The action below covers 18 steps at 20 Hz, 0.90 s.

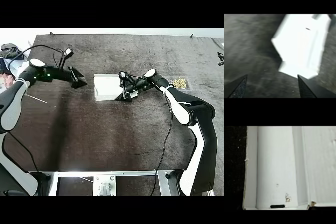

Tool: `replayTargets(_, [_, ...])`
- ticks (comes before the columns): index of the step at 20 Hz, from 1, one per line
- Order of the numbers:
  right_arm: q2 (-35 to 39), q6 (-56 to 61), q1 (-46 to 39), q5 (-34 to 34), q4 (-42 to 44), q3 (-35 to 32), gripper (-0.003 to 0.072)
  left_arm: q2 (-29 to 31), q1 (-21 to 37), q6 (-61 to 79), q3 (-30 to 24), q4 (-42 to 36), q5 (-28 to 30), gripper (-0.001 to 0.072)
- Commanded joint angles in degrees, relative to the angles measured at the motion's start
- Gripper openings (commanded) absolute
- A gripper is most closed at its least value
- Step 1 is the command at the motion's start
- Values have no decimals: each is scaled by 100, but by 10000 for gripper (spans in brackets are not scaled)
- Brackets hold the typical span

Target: Fold the box and place the chain.

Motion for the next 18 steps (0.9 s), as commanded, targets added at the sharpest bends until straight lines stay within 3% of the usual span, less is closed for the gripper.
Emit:
replayTargets(1, [0, 0, 2, 2, 2, 0, 270, -306, 33, 839, -192, -428, -562, 720])
replayTargets(4, [0, 0, 2, 0, 0, 0, 270, -579, -2, 1005, -170, -664, -612, 720])
replayTargets(11, [0, 0, 2, 2, 2, 0, 270, -739, -232, 2186, -175, -409, -374, 720])
replayTargets(18, [0, 0, 2, 2, 2, 0, 270, -868, -256, 2337, -162, -468, -365, 720])
